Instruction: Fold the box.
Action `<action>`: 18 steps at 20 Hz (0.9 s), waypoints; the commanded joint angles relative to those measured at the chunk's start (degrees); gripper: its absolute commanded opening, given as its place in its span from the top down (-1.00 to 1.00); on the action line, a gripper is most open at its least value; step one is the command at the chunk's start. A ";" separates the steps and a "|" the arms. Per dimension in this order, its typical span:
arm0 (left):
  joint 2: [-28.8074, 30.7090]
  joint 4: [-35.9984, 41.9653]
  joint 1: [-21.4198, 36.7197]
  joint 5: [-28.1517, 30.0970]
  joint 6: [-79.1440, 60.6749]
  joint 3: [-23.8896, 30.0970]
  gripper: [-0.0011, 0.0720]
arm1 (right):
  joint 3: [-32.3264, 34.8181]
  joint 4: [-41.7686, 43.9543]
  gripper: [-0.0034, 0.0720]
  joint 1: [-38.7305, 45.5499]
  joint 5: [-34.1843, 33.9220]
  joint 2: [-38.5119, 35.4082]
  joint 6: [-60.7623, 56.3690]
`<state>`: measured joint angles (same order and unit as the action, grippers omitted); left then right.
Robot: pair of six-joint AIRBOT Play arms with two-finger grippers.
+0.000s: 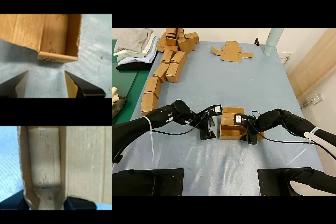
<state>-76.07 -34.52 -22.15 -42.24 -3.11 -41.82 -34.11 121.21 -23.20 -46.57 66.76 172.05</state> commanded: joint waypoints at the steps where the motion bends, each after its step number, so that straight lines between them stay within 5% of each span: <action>1: -1.09 2.86 -1.16 2.51 -7.41 0.39 -0.93 | 0.02 0.02 -0.35 -0.02 0.00 0.02 0.00; 18: -1.07 4.85 -6.03 5.03 -8.98 0.35 -0.93 | 0.02 0.02 -0.35 -0.02 0.00 0.02 0.00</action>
<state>-77.12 -29.80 -26.98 -38.65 -12.08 -41.50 -34.11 121.23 -23.20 -46.57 66.76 172.07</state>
